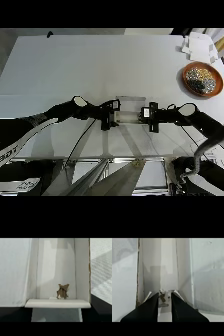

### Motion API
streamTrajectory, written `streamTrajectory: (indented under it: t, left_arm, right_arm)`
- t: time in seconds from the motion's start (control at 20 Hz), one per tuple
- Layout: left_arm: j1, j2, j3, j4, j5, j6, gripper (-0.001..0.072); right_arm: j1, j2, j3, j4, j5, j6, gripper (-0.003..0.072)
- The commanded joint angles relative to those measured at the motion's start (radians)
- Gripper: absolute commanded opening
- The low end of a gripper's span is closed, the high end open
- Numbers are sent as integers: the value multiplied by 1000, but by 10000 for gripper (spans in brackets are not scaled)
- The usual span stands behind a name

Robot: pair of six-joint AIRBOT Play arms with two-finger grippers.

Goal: Fold the box and place the chain.

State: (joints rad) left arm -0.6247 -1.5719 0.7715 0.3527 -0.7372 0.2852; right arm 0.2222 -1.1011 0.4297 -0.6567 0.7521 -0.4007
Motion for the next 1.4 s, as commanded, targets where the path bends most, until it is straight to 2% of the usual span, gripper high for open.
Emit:
streamTrajectory:
  t: [0.0, 0.05, 0.15, 0.35, 0.4, 0.5, 0.6, 0.65, 0.75, 0.9, 1.0, 1.35]
  left_arm:
    - [0, 0, 0, -1, 0, -1, 321]
    - [0, 0, 0, -1, 0, -1, 321]
    - [0, 0, 0, -1, 0, -1, 321]
    - [0, 0, 0, -1, 0, -1, 321]
    - [0, 0, 0, -1, 0, -1, 321]
    - [0, 0, 0, -1, 0, -1, 321]
    - [0, 0, 0, -1, 0, -1, 321]
    - [0, 0, 0, -1, 0, -1, 321]
    - [0, 0, 0, -1, 0, -1, 321]
    - [0, 0, 0, -1, 0, -1, 321]
    - [0, 0, 0, -1, 0, -1, 321]
    - [0, 0, 0, -1, 0, -1, 321]
  right_arm:
    - [15, -7, 0, 7, -12, -1, 189]
    - [15, -7, 0, 7, -12, -1, 245]
    - [16, -7, -4, 8, -13, -1, 423]
    - [16, -7, -14, 7, -11, -1, 428]
    - [15, -7, -14, 7, -11, 0, 420]
    - [15, -7, -14, 6, -10, 26, 312]
    - [14, -4, -14, -7, -13, 161, 143]
    - [14, 1, -14, -32, -11, 251, 89]
    - [14, 28, -14, -121, -11, 448, 36]
    - [14, 117, -14, -323, -10, 751, 36]
    - [14, 197, -14, -408, -10, 958, 36]
    - [14, 469, -14, -466, 0, 1497, 18]
